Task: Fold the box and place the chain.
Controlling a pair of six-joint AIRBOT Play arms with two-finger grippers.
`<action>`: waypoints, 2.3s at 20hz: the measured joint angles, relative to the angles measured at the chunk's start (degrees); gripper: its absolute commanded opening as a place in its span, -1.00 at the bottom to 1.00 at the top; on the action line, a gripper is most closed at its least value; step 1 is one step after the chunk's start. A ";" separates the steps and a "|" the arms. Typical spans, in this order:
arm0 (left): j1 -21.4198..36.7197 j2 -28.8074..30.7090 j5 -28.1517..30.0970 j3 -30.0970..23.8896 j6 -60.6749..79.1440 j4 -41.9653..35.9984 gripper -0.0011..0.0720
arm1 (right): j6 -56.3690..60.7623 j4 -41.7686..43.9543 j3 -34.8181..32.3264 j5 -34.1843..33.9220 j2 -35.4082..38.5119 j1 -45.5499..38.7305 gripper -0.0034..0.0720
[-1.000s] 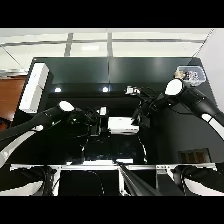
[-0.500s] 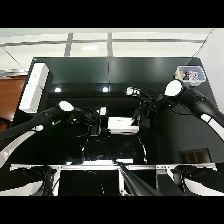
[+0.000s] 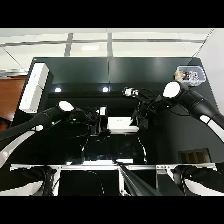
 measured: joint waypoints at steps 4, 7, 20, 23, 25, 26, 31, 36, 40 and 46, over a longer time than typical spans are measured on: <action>-0.02 0.00 0.20 0.00 0.02 -0.11 0.11 | 0.46 -0.13 -0.02 -0.68 0.63 0.04 -0.10; -0.04 -0.02 0.20 0.00 0.15 -0.11 0.11 | 0.70 0.17 0.00 -1.22 1.25 -0.26 -0.10; -0.04 -0.04 -0.02 0.00 0.11 -0.02 0.12 | 0.83 0.00 -0.48 -2.16 1.27 -0.46 -0.10; -0.04 -0.04 -0.11 0.00 0.09 -0.02 0.12 | 0.74 0.13 -1.31 -2.47 1.27 -0.26 -0.10; -0.04 -0.02 -0.13 0.00 0.07 0.00 0.12 | 0.70 0.13 -1.64 -2.45 1.27 0.00 -0.11; -0.04 -0.04 -0.15 0.00 0.04 0.00 0.11 | 0.70 0.11 -1.70 -2.36 1.27 0.07 -0.11; -0.04 -0.04 -0.13 0.00 0.07 0.00 0.11 | 0.79 0.00 -1.97 -2.29 1.46 0.31 -0.10; -0.04 -0.04 -0.15 0.00 0.13 0.00 0.12 | 0.87 -0.76 -2.01 -2.25 2.25 0.35 -0.06; -0.09 -0.04 -0.09 0.00 0.13 -0.02 0.12 | 0.87 -1.51 -2.01 -1.51 2.54 0.35 0.11; -0.09 -0.04 -0.07 0.00 0.11 -0.02 0.11 | 0.87 -1.68 -1.99 -1.20 4.20 0.35 -0.05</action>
